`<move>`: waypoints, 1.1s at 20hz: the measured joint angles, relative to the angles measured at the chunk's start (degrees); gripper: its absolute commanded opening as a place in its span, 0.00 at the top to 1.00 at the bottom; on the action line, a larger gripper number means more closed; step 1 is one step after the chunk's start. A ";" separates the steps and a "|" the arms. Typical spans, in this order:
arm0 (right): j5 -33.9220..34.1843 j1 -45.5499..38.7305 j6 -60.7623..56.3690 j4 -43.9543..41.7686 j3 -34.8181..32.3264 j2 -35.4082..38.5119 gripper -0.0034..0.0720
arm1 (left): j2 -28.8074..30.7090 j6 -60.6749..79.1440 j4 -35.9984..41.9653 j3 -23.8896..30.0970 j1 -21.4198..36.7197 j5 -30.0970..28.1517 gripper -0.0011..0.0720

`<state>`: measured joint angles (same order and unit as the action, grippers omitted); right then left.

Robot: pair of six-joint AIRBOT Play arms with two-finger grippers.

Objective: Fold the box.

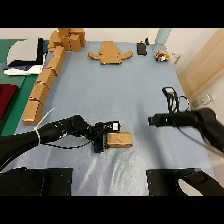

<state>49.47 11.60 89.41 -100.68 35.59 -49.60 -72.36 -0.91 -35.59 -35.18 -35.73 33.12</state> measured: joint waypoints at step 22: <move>34.62 0.63 40.83 -45.59 4.74 -23.67 0.95 | 0.00 0.00 0.00 0.00 0.00 0.02 0.36</move>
<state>84.09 12.23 130.23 -146.28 40.34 -73.28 -72.36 -0.91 -35.59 -35.18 -35.73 33.15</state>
